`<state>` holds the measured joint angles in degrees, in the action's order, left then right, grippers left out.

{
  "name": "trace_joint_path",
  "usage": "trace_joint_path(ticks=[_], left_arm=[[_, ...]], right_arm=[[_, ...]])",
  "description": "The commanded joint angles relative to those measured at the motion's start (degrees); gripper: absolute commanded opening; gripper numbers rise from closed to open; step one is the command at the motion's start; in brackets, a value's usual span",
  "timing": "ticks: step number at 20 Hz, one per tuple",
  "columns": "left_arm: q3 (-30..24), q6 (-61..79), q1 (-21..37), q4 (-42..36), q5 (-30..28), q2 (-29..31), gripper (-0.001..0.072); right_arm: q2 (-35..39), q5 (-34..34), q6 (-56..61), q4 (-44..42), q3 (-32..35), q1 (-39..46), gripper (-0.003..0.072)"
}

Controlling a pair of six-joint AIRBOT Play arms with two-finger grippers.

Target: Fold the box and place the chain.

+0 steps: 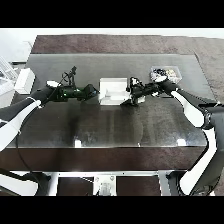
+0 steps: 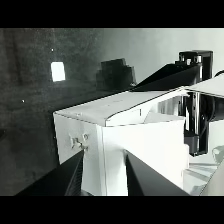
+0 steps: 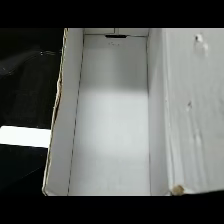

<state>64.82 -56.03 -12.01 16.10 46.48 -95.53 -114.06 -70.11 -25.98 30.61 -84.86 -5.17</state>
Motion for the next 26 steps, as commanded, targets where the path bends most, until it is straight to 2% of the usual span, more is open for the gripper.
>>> trace_joint_path(ticks=[1,3,8,12,19,24,26], left_arm=[[0.07,-4.07,-1.53,0.85,-1.66,0.04,0.0319],[0.33,-5.92,-2.91,2.01,-3.5,0.07,0.0318],[3.65,-14.4,-3.85,8.7,-2.38,0.07,0.0318],[3.82,-20.61,-4.68,13.16,-2.03,0.07,0.0318],[3.98,-24.13,-5.09,15.08,-1.86,0.07,0.0318],[9.03,-34.12,-5.44,25.77,2.51,0.04,0.0318],[10.05,-36.26,-5.44,27.5,3.37,0.02,0.0318]], right_arm=[[0.04,-0.02,0.0,0.0,-0.02,0.0,0.0582],[0.04,-0.02,0.0,-0.02,-0.02,0.0,0.0582],[0.04,-0.02,0.0,-0.02,-0.02,0.0,0.0582],[0.04,-0.02,0.0,0.0,-0.02,0.0,0.0582],[0.04,-0.02,0.0,-0.02,-0.02,0.0,0.0582],[0.04,-0.02,0.0,0.0,-0.02,0.0,0.0582],[0.04,-0.02,0.0,0.0,-0.02,0.0,0.0582]])
